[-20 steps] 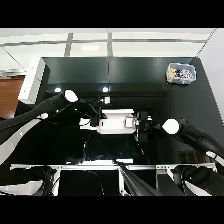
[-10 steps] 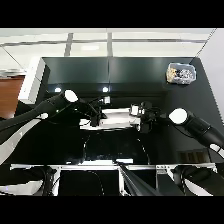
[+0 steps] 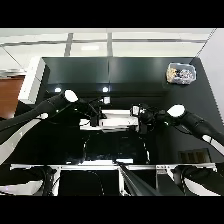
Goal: Fold the box and place the chain.
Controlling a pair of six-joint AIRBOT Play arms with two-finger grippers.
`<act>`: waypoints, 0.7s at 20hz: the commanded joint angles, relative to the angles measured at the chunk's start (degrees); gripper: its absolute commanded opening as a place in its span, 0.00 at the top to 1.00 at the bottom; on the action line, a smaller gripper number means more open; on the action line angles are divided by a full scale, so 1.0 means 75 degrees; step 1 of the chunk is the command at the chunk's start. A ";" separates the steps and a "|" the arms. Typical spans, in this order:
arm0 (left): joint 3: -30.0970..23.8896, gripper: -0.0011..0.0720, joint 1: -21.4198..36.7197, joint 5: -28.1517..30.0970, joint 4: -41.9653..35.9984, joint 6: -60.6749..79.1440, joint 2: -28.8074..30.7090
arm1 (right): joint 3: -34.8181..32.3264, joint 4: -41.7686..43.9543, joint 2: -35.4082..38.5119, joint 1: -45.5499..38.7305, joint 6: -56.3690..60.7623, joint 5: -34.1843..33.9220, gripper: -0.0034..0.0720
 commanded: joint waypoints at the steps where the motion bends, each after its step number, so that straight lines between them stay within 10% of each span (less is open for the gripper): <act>1: -0.0003 0.95 -0.0003 0.0003 -0.0003 -0.0003 -0.0006 | 0.0003 0.0131 -0.0329 -0.0020 -0.0417 0.0251 0.07; 14: -0.0003 0.95 -0.0003 0.0003 -0.0003 -0.0003 -0.0003 | 0.0233 -0.0455 -0.0965 0.0087 -0.0006 0.0114 0.07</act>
